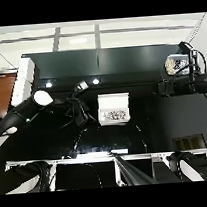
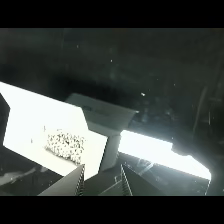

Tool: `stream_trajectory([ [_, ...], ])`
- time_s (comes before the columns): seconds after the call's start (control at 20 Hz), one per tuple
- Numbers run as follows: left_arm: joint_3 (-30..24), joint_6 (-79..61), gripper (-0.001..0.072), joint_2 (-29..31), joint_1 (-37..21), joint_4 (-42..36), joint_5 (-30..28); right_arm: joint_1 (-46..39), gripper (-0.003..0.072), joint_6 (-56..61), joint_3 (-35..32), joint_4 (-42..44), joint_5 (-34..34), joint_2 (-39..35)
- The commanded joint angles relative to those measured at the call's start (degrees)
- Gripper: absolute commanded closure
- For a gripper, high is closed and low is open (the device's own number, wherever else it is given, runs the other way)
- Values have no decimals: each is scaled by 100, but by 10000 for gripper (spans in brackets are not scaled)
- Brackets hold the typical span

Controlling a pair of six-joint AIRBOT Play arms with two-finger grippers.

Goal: Fold the box and place the chain.

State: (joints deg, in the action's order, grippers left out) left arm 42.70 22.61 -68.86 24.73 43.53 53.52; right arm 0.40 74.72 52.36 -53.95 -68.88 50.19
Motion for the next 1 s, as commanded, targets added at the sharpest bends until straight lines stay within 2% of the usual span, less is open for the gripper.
stream_trajectory([
  [0.0, -68, -3567, 4, -306, 223, -398, -535, 26, 402, 31, -2, 15, 144, -4],
  [0.15, 11, -3571, -5, -796, 105, -413, -437, 120, 402, 31, -2, 9, 175, -4],
  [0.3, 11, -3571, -6, -929, 13, -509, -385, 184, 402, 28, -2, 7, 188, -4],
  [0.5, 37, -3571, -5, -1106, 15, -1510, -348, 212, 402, 28, -2, 9, 188, -4],
  [0.7, 184, -3569, -5, -1311, 20, -1202, -212, 210, 402, 26, -2, 7, 188, -4],
  [0.95, 184, -3576, -3, -1351, 127, -1228, -234, 212, 402, 26, -2, -59, 216, -2],
])
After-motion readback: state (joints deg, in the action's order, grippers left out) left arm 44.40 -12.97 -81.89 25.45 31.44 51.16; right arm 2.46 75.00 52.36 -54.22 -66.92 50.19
